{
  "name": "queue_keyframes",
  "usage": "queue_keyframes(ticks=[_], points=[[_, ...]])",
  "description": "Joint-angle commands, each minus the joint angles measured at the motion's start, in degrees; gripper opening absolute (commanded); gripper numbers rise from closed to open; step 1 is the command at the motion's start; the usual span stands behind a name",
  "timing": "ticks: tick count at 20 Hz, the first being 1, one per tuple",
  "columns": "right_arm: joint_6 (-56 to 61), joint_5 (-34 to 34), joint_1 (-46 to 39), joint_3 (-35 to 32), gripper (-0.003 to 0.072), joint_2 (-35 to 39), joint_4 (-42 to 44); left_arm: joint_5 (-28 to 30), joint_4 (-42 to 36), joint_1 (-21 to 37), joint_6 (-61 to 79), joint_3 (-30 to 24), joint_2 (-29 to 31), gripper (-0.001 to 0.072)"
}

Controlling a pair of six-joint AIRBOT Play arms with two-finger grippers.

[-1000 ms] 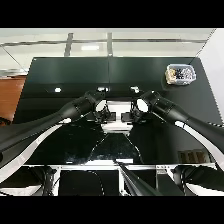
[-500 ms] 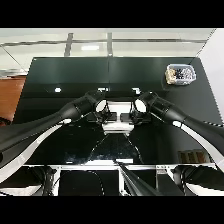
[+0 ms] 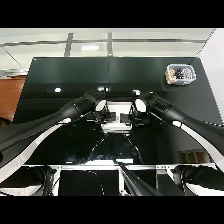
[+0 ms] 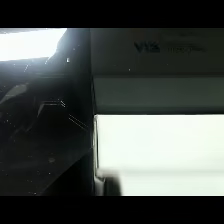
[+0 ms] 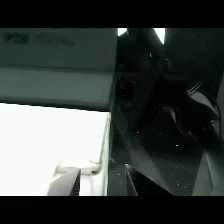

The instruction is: Fold the box and place the chain.

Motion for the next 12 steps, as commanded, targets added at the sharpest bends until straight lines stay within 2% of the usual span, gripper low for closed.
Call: queue_keyframes(ticks=[1, 5, 6, 7, 10, 12], points=[[0.04, 0.87, 0.04, 0.9, 0.0303, -0.68, 0.35, 0.11, -0.13, -0.02, -0.02, 0.0, 0.04, 0.003], [0.07, 5.35, 0.07, 3.74, 0.03, -4.24, -0.11, 0.04, -0.13, -0.02, -0.02, 0.0, 0.04, 0.003], [0.11, 5.31, 0.07, 3.76, 0.0177, -4.5, -0.11, 0.07, -0.13, -0.02, -0.02, 0.0, 0.04, 0.0031], [0.2, 4.92, 0.07, 3.78, 0.0159, -4.5, -0.13, 0.07, -0.13, -0.02, -0.02, 0.0, 0.04, 0.003], [0.22, 4.57, 0.07, 3.8, 0.0015, -4.5, -0.15, 0.07, -0.13, -0.02, -0.02, 0.0, 0.04, 0.003], [0.24, 4.57, -0.02, 3.8, 0.0016, -4.5, -0.13, 0.09, -0.13, -0.02, -0.02, 0.0, 0.04, 0.0031]])
